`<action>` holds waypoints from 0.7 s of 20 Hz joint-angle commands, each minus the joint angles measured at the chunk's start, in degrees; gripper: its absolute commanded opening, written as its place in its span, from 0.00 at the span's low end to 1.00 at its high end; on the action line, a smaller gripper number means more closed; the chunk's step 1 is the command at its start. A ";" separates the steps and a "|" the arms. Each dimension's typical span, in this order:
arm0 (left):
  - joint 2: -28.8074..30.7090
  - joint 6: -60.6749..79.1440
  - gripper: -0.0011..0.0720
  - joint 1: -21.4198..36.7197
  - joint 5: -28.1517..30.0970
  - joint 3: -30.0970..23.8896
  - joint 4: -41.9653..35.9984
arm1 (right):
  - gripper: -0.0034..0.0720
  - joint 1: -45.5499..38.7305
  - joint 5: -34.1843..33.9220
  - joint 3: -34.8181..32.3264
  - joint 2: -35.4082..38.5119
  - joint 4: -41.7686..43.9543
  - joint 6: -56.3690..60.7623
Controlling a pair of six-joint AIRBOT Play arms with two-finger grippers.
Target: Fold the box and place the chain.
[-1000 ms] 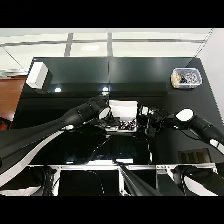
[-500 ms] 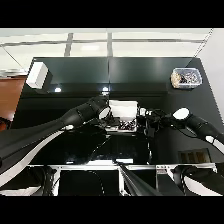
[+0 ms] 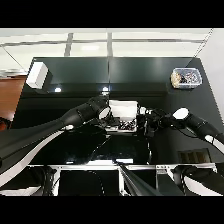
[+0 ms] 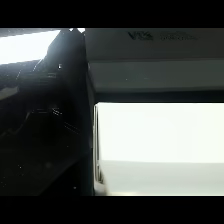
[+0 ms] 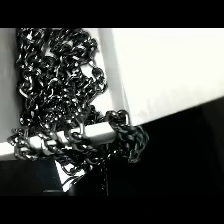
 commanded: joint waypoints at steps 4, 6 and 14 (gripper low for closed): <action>0.04 0.02 0.06 -0.02 -0.02 0.00 0.00 | 0.06 -1.03 0.79 0.42 4.50 -5.53 22.10; 0.04 0.02 0.06 -0.02 0.00 0.00 0.02 | 0.06 -3.34 4.85 2.27 9.86 -13.53 35.10; 0.04 0.02 0.06 -0.02 0.00 0.00 0.00 | 0.06 -9.27 25.81 23.32 24.72 -6.93 55.23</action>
